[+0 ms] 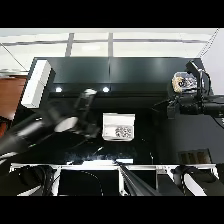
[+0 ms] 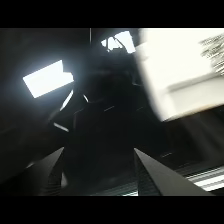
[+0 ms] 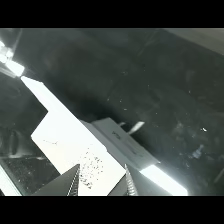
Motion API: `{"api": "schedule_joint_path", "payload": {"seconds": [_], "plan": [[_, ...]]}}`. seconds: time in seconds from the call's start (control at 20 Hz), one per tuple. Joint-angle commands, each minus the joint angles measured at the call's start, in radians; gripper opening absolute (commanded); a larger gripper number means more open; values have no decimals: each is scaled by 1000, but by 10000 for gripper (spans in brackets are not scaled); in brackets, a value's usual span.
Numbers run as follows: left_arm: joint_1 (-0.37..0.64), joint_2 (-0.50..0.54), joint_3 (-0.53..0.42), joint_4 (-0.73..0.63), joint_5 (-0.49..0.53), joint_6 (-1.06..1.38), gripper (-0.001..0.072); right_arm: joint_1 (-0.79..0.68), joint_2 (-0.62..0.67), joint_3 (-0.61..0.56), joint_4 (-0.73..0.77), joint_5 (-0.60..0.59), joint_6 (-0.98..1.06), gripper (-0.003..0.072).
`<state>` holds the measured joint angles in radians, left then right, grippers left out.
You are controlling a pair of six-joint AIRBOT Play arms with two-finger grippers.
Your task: Fold the box and place the chain.
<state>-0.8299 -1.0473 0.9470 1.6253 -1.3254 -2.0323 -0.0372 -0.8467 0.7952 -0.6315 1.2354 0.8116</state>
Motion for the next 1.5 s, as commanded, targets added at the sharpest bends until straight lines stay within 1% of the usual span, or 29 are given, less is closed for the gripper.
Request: {"api": "schedule_joint_path", "payload": {"seconds": [0.0,0.1,0.15,0.2,0.25,0.3,0.35,0.4,0.45,0.5,0.55,0.6,0.7,0.85,1.0,1.05,1.15,1.35,1.45], "plan": [[173,245,-206,-50,78,102,507,0,1,1,-2,-9,0,345],[350,344,-320,-187,177,211,507,0,1,1,-2,-10,0,345],[456,371,-368,-301,228,311,507,0,1,1,-2,-10,0,345],[559,375,-404,-437,261,451,507,0,1,1,-1,-10,0,345],[646,363,-425,-582,264,625,508,0,1,1,-1,-9,2,345],[720,340,-435,-722,245,822,507,0,1,1,-1,-9,5,345],[776,308,-435,-852,214,1029,507,0,1,1,-1,-8,7,345],[805,277,-435,-948,199,1196,507,0,1,1,-2,-7,7,346],[813,245,-435,-1018,204,1343,508,0,1,1,-2,-5,8,345],[808,216,-435,-1059,215,1469,510,0,1,1,-2,-3,8,345],[797,191,-435,-1081,219,1590,543,0,1,1,-2,0,8,346],[780,167,-435,-1087,219,1747,720,0,1,1,-2,0,8,345],[731,132,-435,-1068,235,1950,715,0,1,1,-10,-2,7,345],[652,95,-434,-1044,318,2088,715,0,1,2,-55,-3,7,346],[602,50,-434,-971,341,2164,714,0,1,2,-69,-13,8,345],[594,32,-434,-988,356,2178,713,0,1,2,-69,-19,8,346],[577,-25,-429,-1064,361,2217,714,0,1,2,-69,-39,8,346],[507,-121,-410,-1065,360,2218,714,0,1,2,-71,-54,7,345],[462,-151,-407,-1066,401,2234,714,0,1,2,-74,-55,7,345]]}}
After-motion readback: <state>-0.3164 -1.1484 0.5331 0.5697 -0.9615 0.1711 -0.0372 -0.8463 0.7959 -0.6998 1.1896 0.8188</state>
